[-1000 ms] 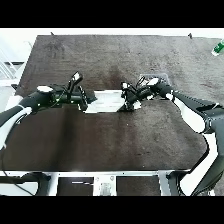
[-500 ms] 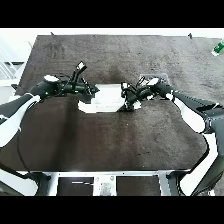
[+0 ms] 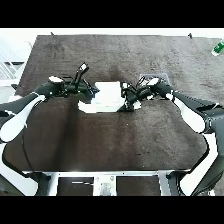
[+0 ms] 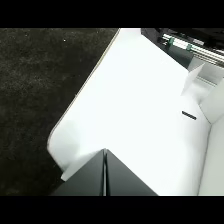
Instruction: Fold the box and place the chain.
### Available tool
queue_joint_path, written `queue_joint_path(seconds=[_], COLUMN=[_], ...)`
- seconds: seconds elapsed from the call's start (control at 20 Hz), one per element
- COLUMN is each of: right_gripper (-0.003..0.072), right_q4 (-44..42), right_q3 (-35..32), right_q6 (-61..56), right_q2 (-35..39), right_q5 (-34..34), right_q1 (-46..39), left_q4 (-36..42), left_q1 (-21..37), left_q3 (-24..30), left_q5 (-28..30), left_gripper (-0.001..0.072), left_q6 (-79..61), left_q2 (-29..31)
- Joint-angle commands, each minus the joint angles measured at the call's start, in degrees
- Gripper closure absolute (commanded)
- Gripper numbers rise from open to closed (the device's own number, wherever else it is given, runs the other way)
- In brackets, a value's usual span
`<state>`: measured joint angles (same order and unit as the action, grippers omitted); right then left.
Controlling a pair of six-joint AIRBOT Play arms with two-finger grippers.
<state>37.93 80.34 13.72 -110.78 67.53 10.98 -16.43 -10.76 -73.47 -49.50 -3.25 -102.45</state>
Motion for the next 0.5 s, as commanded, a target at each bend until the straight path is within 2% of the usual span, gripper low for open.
queue_joint_path(seconds=[0.0,0.25,0.45], right_gripper=[0.0252,0.0252,0.0252], right_q4=[0.00,0.00,0.00], right_q3=[0.04,0.04,0.04], right_q6=[0.02,0.02,0.02], right_q2=[0.00,0.00,0.00], right_q5=[0.02,0.02,0.02], right_q1=[-0.02,-0.02,-0.02], left_q4=[-3.37,-13.20,-13.31], left_q1=[-1.25,-1.40,-1.38], left_q3=[-0.55,-1.42,-1.55], left_q5=[0.74,2.01,2.12], left_gripper=[0.0691,0.0691,0.0689], left_q6=[1.81,6.67,6.16], left_q2=[-0.31,-0.28,-0.28])
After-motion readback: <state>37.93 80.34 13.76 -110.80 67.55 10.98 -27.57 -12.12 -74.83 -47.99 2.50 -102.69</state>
